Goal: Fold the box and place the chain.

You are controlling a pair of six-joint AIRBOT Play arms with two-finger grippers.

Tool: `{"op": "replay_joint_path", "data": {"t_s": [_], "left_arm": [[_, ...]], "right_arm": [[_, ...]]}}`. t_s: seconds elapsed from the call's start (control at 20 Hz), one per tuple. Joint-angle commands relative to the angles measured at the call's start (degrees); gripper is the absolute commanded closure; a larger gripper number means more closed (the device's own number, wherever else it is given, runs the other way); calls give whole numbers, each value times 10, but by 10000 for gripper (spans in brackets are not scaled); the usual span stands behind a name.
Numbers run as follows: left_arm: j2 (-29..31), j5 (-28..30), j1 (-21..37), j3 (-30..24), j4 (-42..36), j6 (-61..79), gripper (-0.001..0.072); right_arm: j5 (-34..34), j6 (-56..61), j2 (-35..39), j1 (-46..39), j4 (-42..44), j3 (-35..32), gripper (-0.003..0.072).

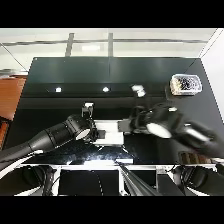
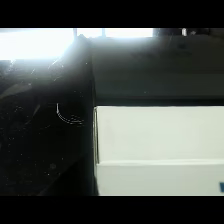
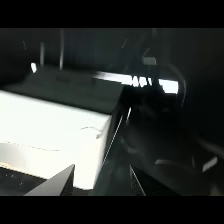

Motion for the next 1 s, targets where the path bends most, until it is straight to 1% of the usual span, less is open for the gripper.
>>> {"op": "replay_joint_path", "data": {"t_s": [0.0, 0.1, 0.15, 0.2, 0.25, 0.3, 0.4, 0.45, 0.55, 0.6, 0.75, 0.9, 0.95], "left_arm": [[0, -1, 0, 0, 0, 0, 682], [0, -1, 0, 0, 0, 0, 682], [0, -1, 0, 0, 0, 0, 681], [0, -1, 0, 0, 0, 0, 682], [0, -1, 0, 0, 0, 0, 682], [0, 0, 0, 0, 0, 0, 682], [0, -1, 0, 0, 0, 0, 682], [0, -1, 0, 0, 0, 0, 682], [0, -1, 0, 0, 0, 0, 682], [0, -1, 0, 0, 0, 0, 682], [0, -2, 0, 0, 0, 0, 682], [0, -3, 0, 0, 0, 0, 681], [0, -3, 0, 0, 0, 0, 681]], "right_arm": [[17, -57, 84, -74, -46, 0, 267], [22, -88, 102, -150, -91, 0, 252], [23, -111, 101, -195, -114, 0, 102], [14, -134, 97, -239, -129, 0, 8], [-14, -164, 93, -289, -133, 0, 8], [-50, -189, 87, -335, -129, 0, -21], [-125, -223, 68, -427, -108, 0, -18], [-158, -240, 49, -473, -78, 0, -18], [-198, -270, -1, -544, 7, 5, -17], [-208, -270, -31, -568, 32, 14, -17], [-207, -269, -144, -605, 73, 82, -14], [-172, -239, -257, -625, 123, 175, -6], [-160, -222, -287, -631, 143, 201, 73]]}}
